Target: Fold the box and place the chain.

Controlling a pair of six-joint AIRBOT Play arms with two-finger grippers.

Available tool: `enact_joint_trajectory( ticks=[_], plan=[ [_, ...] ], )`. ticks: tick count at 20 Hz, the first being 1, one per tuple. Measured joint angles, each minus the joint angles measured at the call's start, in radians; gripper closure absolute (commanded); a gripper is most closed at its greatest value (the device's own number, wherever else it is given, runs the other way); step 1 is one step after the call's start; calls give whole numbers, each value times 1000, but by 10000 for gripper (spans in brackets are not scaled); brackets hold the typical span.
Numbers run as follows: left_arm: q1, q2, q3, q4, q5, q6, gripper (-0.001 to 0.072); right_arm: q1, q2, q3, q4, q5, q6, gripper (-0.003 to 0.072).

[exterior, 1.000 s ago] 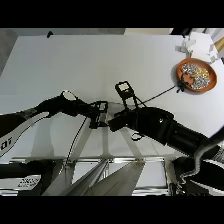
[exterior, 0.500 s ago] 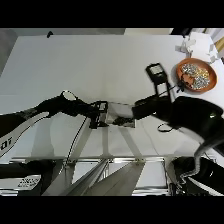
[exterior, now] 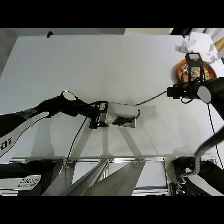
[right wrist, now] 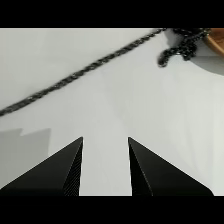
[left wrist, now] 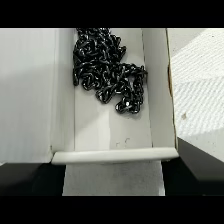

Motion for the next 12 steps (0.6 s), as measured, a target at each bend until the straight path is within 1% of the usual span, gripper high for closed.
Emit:
enact_joint_trajectory(
  ticks=[3, 6, 9, 12],
  plan=[
    [0, 0, 0, 0, 0, 0, 437, -38, -134, 40, 23, -54, -34, 347],
    [0, 0, 0, 0, 0, 0, 437, -52, -254, 112, 53, -85, -51, 348],
    [0, 0, 0, 0, 0, 0, 437, -57, -341, 165, 65, -100, -55, 349],
    [0, 0, 0, 0, 0, 0, 437, -59, -404, 188, 75, -106, -54, 349]
  ],
)
